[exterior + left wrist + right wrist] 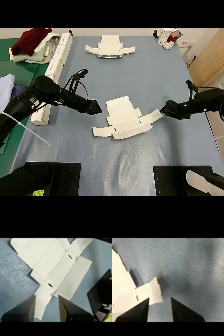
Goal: Fold the box.
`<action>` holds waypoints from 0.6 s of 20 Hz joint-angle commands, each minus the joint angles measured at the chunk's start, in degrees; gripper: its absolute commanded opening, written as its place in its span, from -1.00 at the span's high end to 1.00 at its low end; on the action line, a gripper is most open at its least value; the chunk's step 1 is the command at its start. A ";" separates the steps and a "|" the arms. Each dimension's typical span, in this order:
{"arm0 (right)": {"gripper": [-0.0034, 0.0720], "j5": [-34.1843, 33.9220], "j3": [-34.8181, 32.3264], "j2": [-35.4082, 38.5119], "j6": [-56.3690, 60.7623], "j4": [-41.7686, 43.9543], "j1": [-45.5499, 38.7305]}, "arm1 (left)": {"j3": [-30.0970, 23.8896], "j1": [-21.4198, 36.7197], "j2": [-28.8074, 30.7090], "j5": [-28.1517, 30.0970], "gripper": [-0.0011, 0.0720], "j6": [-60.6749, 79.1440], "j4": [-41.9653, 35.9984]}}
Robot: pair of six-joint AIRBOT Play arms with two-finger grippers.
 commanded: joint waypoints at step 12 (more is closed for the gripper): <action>-0.18 -26.64 19.50 -29.59 -17.00 10.45 -1.57 | 0.04 0.04 0.00 -2.82 -0.25 -1.07 -0.35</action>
